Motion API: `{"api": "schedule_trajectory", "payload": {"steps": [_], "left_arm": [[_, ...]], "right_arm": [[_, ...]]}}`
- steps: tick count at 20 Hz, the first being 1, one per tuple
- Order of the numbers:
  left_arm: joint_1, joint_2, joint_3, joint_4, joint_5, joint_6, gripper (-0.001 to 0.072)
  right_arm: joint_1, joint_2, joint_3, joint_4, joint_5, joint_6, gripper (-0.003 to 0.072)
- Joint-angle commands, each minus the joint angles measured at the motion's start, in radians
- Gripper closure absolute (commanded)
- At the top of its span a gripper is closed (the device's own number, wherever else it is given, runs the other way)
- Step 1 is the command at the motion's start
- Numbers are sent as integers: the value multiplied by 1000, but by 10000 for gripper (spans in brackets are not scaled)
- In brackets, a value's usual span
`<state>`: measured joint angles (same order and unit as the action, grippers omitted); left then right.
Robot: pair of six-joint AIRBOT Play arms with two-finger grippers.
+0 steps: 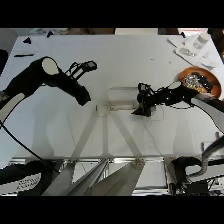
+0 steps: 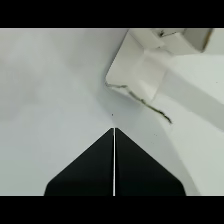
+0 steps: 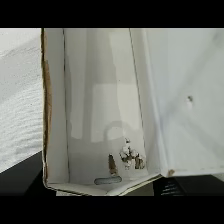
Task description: Fold the box and place the chain.
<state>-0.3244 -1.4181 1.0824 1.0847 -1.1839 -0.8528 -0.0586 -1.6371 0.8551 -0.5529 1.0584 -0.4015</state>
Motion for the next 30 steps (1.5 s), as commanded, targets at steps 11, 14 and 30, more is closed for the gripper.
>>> {"api": "schedule_trajectory", "payload": {"steps": [11, 14, 30], "left_arm": [[-14, -89, -237, -314, 274, -251, 707], [-25, -106, -237, -341, 267, -251, 706], [-21, -105, -237, -626, 217, -173, 563]], "right_arm": [[0, 0, 0, 0, 1, 0, 170], [0, 0, 0, 1, 1, 0, 170], [0, 0, 0, 0, 1, 0, 170]]}}
